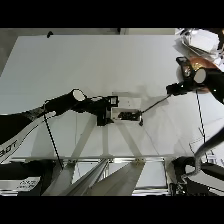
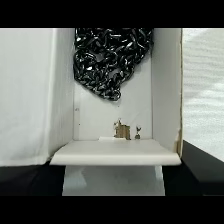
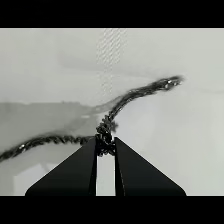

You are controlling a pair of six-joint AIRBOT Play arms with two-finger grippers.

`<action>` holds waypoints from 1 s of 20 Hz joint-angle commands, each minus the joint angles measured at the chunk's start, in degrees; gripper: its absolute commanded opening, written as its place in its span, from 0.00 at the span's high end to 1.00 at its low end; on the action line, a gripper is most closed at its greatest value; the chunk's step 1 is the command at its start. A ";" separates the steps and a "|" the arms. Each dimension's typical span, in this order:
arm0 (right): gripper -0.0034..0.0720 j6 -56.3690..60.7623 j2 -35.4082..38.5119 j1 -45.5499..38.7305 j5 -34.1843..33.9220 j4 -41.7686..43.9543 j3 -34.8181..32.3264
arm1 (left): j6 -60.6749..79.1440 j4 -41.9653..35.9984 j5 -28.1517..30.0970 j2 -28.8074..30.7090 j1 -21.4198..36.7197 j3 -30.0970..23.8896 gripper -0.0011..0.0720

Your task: Fold the box and place the chain.

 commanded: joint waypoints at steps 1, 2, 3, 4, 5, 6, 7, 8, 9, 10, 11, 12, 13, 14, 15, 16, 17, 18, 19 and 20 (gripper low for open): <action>0.95 -0.70 10.16 2.34 4.98 1.70 0.07 | 0.02 0.00 0.00 0.04 0.04 -0.04 0.64; 0.95 -0.70 13.03 3.85 6.25 2.21 0.07 | 0.02 0.00 0.02 0.04 0.04 -0.04 0.64; 0.95 -0.68 16.06 5.79 7.58 2.82 0.07 | 0.02 0.00 -0.02 0.04 0.04 -0.04 0.64; 0.95 -0.66 18.95 8.02 8.72 3.10 0.07 | 0.02 0.00 0.00 0.04 0.04 -0.04 0.64; 0.95 -0.57 21.53 10.27 9.57 3.28 0.07 | 0.02 0.00 0.00 0.04 0.04 -0.04 0.64; 0.95 -0.55 23.93 12.44 9.97 4.24 0.07 | 0.02 0.00 0.00 0.04 0.04 -0.04 0.64; 0.95 -0.44 26.27 14.67 10.16 5.90 0.07 | 0.02 0.00 0.00 0.04 0.04 -0.04 0.64; 0.95 -0.42 28.33 16.87 10.12 8.07 0.07 | 0.02 0.00 0.00 0.04 0.04 -0.04 0.64; 0.95 -0.44 29.68 18.75 10.10 10.12 0.07 | 0.02 0.00 0.00 0.04 0.04 -0.04 0.64; 0.95 -0.42 30.64 20.68 10.03 12.13 0.07 | 0.02 0.00 0.00 0.04 0.04 -0.04 0.64; 0.95 -0.42 30.93 22.34 9.79 13.73 0.07 | 0.02 0.00 0.00 0.04 0.04 -0.04 0.64; 0.95 -0.44 30.84 24.00 9.33 15.45 0.07 | 0.02 0.00 0.00 0.04 0.04 -0.04 0.64; 0.95 -0.42 30.64 25.51 8.20 16.68 0.07 | 0.02 0.00 0.00 0.04 0.04 -0.04 0.64; 0.95 -0.42 30.47 27.10 6.43 17.86 0.07 | 0.02 0.00 0.00 0.04 0.04 -0.04 0.64; 0.95 -0.42 30.36 28.48 4.52 18.86 0.07 | 0.02 0.00 0.00 0.04 0.04 -0.04 0.64; 0.95 -0.42 30.32 29.77 2.43 20.06 0.07 | 0.02 0.02 0.00 0.04 0.04 -0.04 0.64; 0.95 -0.42 30.32 30.86 0.61 21.33 0.07 | 0.02 0.00 0.00 0.04 0.04 -0.04 0.64; 0.95 -0.44 30.32 32.00 -1.22 22.69 0.07 | 0.02 0.00 0.00 0.04 0.04 -0.04 0.64; 0.95 -0.57 30.32 33.03 -2.75 23.78 0.07 | 0.02 0.00 0.00 0.04 0.04 -0.04 0.64; 0.95 -0.63 30.32 34.05 -4.15 24.09 0.11 | 0.02 0.00 0.00 0.04 0.04 -0.02 0.64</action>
